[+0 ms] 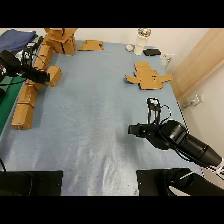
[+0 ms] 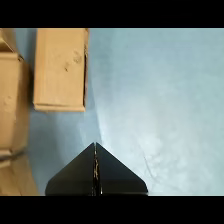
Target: Fold the box.
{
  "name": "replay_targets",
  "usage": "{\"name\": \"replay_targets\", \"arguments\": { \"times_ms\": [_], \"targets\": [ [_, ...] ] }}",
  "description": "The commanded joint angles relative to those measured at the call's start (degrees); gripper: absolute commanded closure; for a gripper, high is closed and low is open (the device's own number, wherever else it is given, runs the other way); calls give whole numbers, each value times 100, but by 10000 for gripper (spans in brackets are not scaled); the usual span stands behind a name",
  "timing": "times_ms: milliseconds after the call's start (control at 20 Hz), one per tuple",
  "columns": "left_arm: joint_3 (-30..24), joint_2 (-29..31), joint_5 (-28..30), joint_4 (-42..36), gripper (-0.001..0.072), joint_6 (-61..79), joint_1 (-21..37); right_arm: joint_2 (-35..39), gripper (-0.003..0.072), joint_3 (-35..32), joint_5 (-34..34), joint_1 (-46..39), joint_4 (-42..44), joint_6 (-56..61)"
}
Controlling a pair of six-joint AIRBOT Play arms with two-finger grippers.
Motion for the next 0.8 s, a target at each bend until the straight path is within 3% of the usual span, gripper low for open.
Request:
{"name": "replay_targets", "arguments": {
  "times_ms": [0, 300, 450, 750],
  "targets": [
    [-24, -63, -704, 444, 699, -492, -109, 0, 682, 7, 7, -2, 9, 0],
    [-81, -227, -1794, 560, 704, -774, -839, -61, 682, 17, 52, -2, 83, -28],
    [-616, 278, -1582, 560, 704, -1062, -1620, -380, 682, 197, 46, -26, 402, -195],
    [-1779, 1270, -1449, 214, 703, -2020, -3104, -1808, 682, 1550, -157, -754, 1965, -2041]
  ]
}}
